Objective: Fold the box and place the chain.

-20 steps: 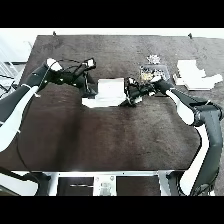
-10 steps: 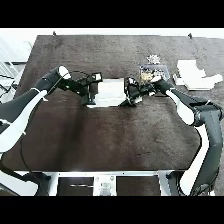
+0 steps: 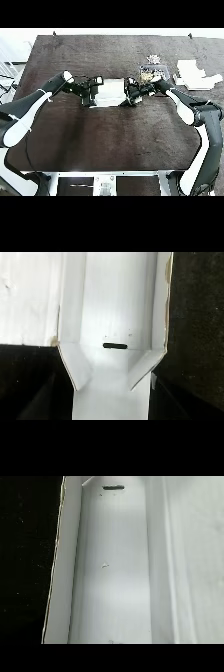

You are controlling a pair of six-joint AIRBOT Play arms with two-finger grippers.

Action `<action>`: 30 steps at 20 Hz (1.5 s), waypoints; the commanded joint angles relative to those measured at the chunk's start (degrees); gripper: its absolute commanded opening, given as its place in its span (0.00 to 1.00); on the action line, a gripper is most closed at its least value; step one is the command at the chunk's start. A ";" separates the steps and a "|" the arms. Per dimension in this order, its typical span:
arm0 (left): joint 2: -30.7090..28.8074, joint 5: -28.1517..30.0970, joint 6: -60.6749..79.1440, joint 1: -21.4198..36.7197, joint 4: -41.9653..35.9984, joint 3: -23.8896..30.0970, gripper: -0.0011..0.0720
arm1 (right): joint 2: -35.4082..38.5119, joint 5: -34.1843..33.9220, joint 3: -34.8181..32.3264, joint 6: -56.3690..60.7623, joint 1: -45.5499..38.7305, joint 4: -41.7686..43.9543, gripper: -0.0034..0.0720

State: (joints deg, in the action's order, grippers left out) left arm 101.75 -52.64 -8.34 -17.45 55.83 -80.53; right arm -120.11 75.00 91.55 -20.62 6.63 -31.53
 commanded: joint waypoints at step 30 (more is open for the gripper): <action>3.91 0.72 11.82 0.02 -18.95 0.00 0.64 | -0.02 0.00 0.07 0.02 0.00 0.02 0.81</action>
